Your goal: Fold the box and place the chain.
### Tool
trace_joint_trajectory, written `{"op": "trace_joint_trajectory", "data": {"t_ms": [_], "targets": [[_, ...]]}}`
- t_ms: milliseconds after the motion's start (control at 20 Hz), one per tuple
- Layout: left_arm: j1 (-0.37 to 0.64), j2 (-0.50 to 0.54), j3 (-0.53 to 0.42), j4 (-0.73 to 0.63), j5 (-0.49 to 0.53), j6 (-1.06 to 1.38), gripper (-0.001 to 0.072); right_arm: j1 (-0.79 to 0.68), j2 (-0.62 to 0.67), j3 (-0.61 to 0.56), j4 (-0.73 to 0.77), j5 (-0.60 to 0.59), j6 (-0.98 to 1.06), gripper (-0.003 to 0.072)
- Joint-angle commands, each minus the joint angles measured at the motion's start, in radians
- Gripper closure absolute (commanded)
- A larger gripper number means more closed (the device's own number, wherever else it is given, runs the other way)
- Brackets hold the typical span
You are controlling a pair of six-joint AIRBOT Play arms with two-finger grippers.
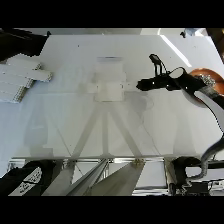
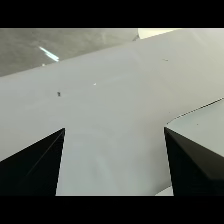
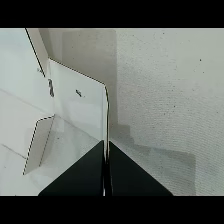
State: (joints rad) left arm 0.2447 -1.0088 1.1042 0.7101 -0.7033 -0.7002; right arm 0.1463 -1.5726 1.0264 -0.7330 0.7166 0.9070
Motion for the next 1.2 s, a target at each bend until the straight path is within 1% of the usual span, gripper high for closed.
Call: {"op": "trace_joint_trajectory", "data": {"t_ms": [0, 50, 100, 200, 300, 400, 450, 550, 650, 700, 800, 900, 1000, 1150], "targets": [[-0.014, -0.001, 0.001, 0.006, -0.039, -0.007, 0.0051, 0.001, 0.000, 0.001, 0.000, 0.000, 0.000, 0.0671], [-0.019, -0.003, 0.001, 0.006, -0.036, -0.003, 0.0139, 0.001, 0.000, 0.001, 0.000, 0.000, 0.000, 0.0671], [-0.025, -0.013, 0.001, 0.006, -0.026, 0.006, 0.0161, 0.001, 0.000, 0.001, 0.000, 0.000, 0.000, 0.0671], [-0.060, -0.058, 0.002, 0.006, -0.021, 0.021, 0.0152, 0.001, 0.000, 0.001, 0.000, 0.000, 0.000, 0.0671], [-0.101, -0.138, 0.019, 0.012, -0.060, 0.023, 0.0144, 0.001, 0.000, 0.001, 0.000, 0.001, 0.000, 0.0671], [-0.143, -0.269, 0.113, 0.051, -0.188, 0.023, 0.0126, 0.001, 0.000, 0.001, 0.000, 0.000, 0.000, 0.0671], [-0.161, -0.335, 0.173, 0.069, -0.256, 0.023, 0.0081, 0.001, 0.000, 0.001, 0.000, 0.000, 0.000, 0.0671], [-0.181, -0.470, 0.295, 0.048, -0.371, 0.016, 0.0012, 0.001, 0.000, 0.001, 0.000, 0.000, 0.000, 0.0671], [-0.190, -0.590, 0.399, 0.024, -0.441, -0.029, 0.0013, 0.001, 0.000, 0.001, 0.000, 0.000, 0.000, 0.0671], [-0.193, -0.647, 0.445, 0.023, -0.457, -0.048, 0.0013, 0.001, 0.000, 0.001, 0.000, 0.000, 0.000, 0.0671], [-0.194, -0.737, 0.500, -0.009, -0.435, -0.098, 0.0012, 0.001, 0.000, 0.001, 0.000, 0.000, 0.000, 0.0671], [-0.199, -0.809, 0.533, -0.060, -0.412, -0.115, 0.0012, 0.001, 0.000, 0.001, 0.000, 0.000, 0.000, 0.0671], [-0.214, -0.859, 0.557, -0.050, -0.399, -0.116, 0.0012, 0.001, 0.000, 0.001, 0.000, 0.000, 0.000, 0.0671], [-0.245, -0.895, 0.558, -0.039, -0.349, -0.068, 0.0012, 0.001, 0.000, 0.001, 0.000, 0.000, 0.000, 0.0671]]}}
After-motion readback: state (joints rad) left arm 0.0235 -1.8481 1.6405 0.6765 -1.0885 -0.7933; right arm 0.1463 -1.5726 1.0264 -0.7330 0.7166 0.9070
